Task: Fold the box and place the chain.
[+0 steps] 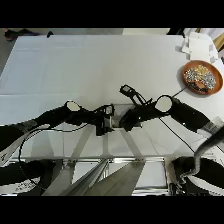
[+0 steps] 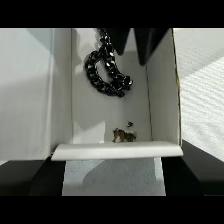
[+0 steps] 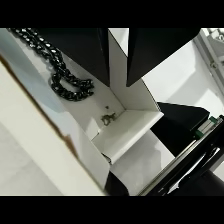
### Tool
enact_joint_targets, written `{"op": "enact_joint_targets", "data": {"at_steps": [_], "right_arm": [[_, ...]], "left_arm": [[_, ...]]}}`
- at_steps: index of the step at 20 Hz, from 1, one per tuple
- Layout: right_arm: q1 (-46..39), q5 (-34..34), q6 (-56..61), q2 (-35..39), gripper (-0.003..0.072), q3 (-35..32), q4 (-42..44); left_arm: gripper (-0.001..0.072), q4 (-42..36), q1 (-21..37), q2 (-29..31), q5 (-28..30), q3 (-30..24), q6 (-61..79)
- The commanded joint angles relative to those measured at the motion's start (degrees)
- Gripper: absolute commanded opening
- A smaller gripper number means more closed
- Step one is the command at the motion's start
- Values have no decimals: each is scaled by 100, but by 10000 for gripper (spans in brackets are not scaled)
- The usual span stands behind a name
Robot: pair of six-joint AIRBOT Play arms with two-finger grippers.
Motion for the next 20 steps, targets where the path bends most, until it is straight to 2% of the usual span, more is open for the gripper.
{"op": "enact_joint_targets", "data": {"at_steps": [1,4,7,10,13,14,16,20], "right_arm": [[46,70,44,94,173,0,-7],[-278,667,164,752,173,24,-389],[-984,1320,605,1722,173,24,-1631],[-2052,1327,1266,2170,173,24,-2664],[-2874,820,1462,1825,200,22,-2634],[-2944,682,1499,1624,240,22,-2614],[-2892,470,1495,1150,303,22,-2559],[-2544,116,1491,275,303,22,-2649]], "left_arm": [[390,2,2,4,0,-2,2],[390,0,2,4,2,-2,2],[390,0,2,4,0,-2,2],[390,0,2,4,2,-2,2],[390,0,2,4,2,-2,2],[390,0,2,4,-2,-2,2],[390,0,2,4,0,-2,2],[390,2,2,4,0,-2,2]]}}
